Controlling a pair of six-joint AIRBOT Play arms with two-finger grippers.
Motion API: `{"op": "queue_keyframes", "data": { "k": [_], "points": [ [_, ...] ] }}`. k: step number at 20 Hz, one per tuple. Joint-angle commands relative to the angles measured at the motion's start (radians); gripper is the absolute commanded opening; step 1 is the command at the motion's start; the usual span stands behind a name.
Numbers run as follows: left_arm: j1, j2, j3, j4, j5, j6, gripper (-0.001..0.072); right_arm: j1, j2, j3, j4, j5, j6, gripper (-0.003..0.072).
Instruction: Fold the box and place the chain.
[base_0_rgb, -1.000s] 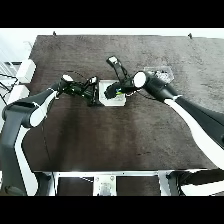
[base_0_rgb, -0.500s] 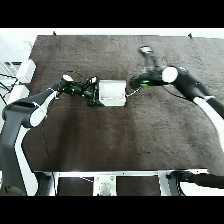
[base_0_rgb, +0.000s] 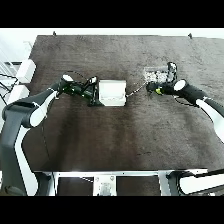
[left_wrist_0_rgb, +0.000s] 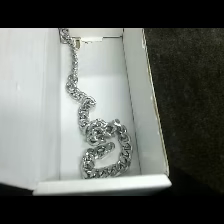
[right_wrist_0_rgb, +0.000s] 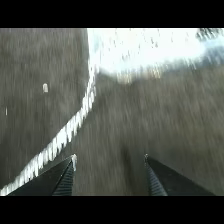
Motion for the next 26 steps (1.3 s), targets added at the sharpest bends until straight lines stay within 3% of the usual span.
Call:
{"op": "queue_keyframes", "data": {
  "k": [1, 5, 7, 8, 9, 13, 19, 26],
  "points": [
    [0.0, 0.0, 0.001, 0.0, 0.0, 0.0, 0.0457, 0.023, -0.122, 0.111, 0.088, -0.024, -0.029, 0.0517],
    [0.0, 0.0, 0.001, 0.0, 0.0, 0.0, 0.0457, 0.041, -0.204, 0.226, 0.114, -0.024, -0.028, 0.05],
    [0.0, 0.0, 0.001, 0.0, 0.0, 0.0, 0.0457, 0.041, -0.24, 0.262, 0.114, -0.024, -0.027, 0.0315],
    [0.0, 0.0, 0.001, 0.0, 0.0, 0.0, 0.0458, 0.041, -0.245, 0.267, 0.113, -0.024, -0.029, 0.0131],
    [0.0, 0.0, 0.001, 0.0, 0.0, 0.0, 0.0458, 0.041, -0.237, 0.267, 0.113, -0.016, -0.029, 0.0011],
    [0.0, 0.0, 0.001, 0.0, 0.0, 0.0, 0.0457, 0.091, -0.054, 0.263, 0.09, 0.071, -0.124, 0.0008],
    [0.0, 0.0, 0.001, 0.0, 0.0, 0.0, 0.0458, 0.232, 0.307, 0.263, -0.092, 0.251, -0.082, 0.0008],
    [0.0, 0.0, 0.001, 0.0, 0.0, 0.0, 0.0457, 0.462, 0.422, 0.263, -0.286, 0.299, 0.109, 0.0008]
  ]
}}
